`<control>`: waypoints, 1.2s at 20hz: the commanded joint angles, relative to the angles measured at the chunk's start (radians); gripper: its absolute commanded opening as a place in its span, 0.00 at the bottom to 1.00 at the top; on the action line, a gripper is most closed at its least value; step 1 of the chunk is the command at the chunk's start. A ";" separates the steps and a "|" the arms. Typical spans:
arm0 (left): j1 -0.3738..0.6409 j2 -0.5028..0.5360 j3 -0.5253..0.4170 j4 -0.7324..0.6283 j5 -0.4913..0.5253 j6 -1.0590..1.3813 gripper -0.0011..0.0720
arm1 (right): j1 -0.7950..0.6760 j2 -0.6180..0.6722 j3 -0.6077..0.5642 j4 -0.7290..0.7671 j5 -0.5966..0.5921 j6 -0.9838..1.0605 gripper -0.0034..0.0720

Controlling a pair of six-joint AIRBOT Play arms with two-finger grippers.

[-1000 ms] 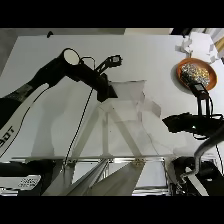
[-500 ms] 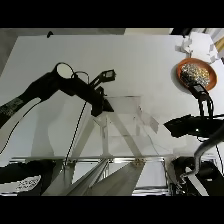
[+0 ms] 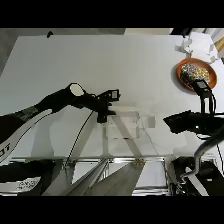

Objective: Fold the box and place the chain.

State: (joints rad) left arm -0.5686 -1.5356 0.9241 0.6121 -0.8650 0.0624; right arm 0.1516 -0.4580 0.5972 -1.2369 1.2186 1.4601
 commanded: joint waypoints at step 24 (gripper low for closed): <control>-0.019 -0.056 0.072 0.025 0.013 0.095 0.02 | 0.001 0.000 0.000 0.003 -0.031 -0.082 0.52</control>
State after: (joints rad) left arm -0.5877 -1.5883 0.9825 0.6411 -0.8387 0.1562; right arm 0.1516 -0.4580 0.5972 -1.2335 1.1896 1.3800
